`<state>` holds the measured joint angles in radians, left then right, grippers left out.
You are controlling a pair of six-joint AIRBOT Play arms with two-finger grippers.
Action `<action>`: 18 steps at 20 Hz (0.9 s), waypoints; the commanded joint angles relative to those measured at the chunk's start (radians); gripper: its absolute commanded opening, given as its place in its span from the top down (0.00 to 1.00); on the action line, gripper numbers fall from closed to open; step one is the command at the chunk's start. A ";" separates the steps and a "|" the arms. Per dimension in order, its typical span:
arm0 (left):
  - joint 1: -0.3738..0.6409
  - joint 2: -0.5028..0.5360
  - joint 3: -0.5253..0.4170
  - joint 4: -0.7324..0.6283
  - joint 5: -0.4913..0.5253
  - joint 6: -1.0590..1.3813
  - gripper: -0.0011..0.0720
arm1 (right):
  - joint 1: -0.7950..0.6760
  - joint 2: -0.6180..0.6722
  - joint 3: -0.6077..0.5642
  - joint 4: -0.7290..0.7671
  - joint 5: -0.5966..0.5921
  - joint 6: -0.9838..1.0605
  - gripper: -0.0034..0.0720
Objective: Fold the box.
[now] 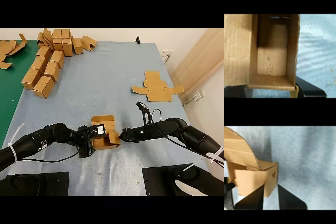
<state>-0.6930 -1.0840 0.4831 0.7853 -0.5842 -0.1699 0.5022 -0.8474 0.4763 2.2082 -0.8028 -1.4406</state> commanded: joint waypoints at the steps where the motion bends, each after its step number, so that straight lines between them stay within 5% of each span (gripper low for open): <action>1: 0.001 -0.001 0.000 0.000 0.000 0.000 0.26 | 0.005 -0.003 0.014 -0.001 0.000 0.000 0.59; 3: 0.001 -0.001 0.000 0.000 0.000 0.000 0.26 | 0.027 -0.014 0.014 0.000 0.007 0.000 0.43; 9: 0.001 -0.001 0.000 0.000 0.000 0.000 0.26 | 0.117 -0.117 0.052 -0.043 0.047 0.034 0.43; 18: 0.001 -0.001 0.000 0.000 0.000 0.000 0.26 | 0.352 -0.251 0.270 -0.595 -0.151 0.578 0.44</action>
<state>-0.6930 -1.0840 0.4831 0.7849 -0.5842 -0.1703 0.7826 -1.0519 0.6838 1.7905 -0.8726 -1.0439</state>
